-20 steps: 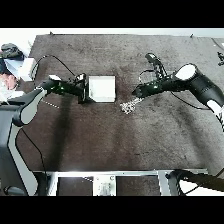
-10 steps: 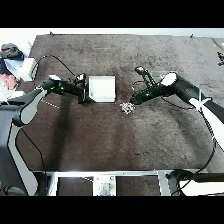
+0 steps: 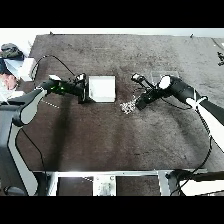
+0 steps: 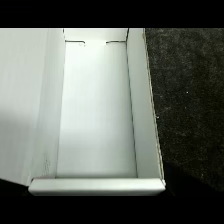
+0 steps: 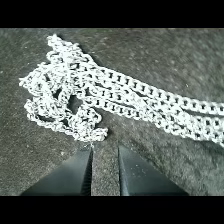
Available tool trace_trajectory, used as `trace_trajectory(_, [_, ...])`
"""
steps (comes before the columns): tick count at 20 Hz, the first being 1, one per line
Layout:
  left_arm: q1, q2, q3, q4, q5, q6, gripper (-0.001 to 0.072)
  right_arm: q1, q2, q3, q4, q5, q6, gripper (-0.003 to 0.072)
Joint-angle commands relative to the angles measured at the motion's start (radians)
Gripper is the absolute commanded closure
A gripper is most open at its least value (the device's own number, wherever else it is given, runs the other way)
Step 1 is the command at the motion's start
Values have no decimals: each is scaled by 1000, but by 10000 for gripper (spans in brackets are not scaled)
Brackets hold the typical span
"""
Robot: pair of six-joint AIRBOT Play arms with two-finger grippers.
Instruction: Fold the box and place the chain.
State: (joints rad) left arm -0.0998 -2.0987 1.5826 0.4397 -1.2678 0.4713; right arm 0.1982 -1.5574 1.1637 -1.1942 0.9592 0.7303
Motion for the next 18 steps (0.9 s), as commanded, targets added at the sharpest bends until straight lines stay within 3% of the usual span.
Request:
trace_trajectory(1, [0,0,0,0,0,0,248,0,-17,0,52,-5,-106,509])
trace_trajectory(4, [0,0,0,0,0,0,248,-2,-60,0,62,22,-144,442])
trace_trajectory(9, [0,0,0,0,0,0,248,-4,-79,0,62,35,-174,444])
trace_trajectory(13, [0,0,0,0,0,0,248,-4,-79,0,61,22,-183,479])
trace_trajectory(14, [0,0,0,0,0,0,248,-4,-79,0,62,14,-186,573])
trace_trajectory(18, [0,0,0,0,0,0,248,-4,-77,2,61,1,-204,652])
